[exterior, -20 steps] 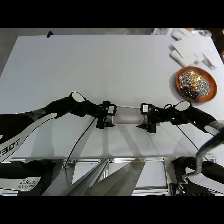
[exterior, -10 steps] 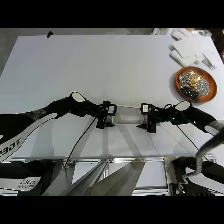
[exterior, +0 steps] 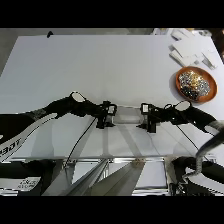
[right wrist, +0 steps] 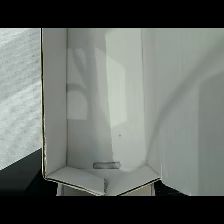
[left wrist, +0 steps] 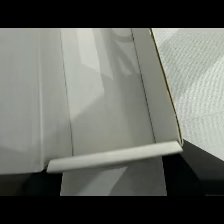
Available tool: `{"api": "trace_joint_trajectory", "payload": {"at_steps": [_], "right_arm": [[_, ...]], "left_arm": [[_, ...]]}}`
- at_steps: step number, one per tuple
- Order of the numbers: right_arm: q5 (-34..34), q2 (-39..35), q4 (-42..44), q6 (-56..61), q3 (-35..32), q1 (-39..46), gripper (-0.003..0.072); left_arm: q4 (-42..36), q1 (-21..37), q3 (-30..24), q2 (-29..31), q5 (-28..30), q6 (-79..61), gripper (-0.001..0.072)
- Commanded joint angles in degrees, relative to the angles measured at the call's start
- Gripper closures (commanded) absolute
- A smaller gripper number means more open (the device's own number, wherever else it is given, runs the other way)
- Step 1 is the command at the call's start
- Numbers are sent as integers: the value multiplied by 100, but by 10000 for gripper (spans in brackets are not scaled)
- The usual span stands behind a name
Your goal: Fold the box and place the chain.
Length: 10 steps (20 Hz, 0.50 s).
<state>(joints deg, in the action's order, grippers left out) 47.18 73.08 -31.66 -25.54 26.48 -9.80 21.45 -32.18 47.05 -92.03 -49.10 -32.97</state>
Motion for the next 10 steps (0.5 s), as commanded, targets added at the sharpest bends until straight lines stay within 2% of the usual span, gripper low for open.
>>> {"api": "trace_joint_trajectory", "payload": {"at_steps": [1,4,5,6,7,10], "right_arm": [[-4,-4,17,0,2,-2,252],[-83,-4,-2,-63,2,-2,289],[-146,-9,-76,-13,2,0,257],[-175,-24,-160,83,2,0,66],[-221,-48,-219,328,2,0,-16],[-199,-256,-876,1067,2,0,-15]], "left_arm": [[0,-4,7,-2,2,0,638],[-2,-4,7,-2,0,0,638],[0,-4,7,-2,2,0,638],[0,-4,7,-2,0,0,638],[-2,-4,7,-2,2,0,638],[-2,-4,7,-2,0,0,638]]}}
